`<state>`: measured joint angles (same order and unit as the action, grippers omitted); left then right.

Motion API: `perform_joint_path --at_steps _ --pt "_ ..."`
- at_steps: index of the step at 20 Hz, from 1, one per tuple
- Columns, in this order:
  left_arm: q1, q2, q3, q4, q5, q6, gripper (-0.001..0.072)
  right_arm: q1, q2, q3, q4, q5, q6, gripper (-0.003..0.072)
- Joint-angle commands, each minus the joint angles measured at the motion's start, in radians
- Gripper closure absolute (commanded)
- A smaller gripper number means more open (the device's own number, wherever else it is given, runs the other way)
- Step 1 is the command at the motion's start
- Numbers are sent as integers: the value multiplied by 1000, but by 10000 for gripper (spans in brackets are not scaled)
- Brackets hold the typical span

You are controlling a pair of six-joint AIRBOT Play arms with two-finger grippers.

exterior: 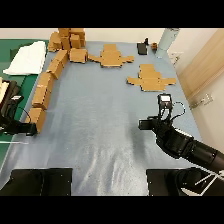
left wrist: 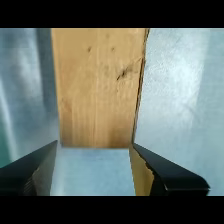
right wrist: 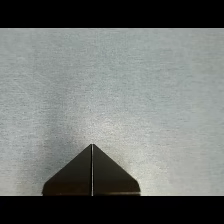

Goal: Fold the box.

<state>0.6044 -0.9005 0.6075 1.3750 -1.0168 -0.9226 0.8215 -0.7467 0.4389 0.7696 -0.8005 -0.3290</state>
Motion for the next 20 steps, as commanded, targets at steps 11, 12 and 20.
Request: perform_joint_path --at_steps 11,12,20 --pt "-106 124 214 -458 -332 -123 367 0 -13 8 123 119 -166 680" --pt "-169 113 222 -459 -312 -146 564 -3 -32 25 154 111 -196 680" --pt "-721 -177 475 -405 -108 -322 695 -153 -389 462 575 13 -736 680"
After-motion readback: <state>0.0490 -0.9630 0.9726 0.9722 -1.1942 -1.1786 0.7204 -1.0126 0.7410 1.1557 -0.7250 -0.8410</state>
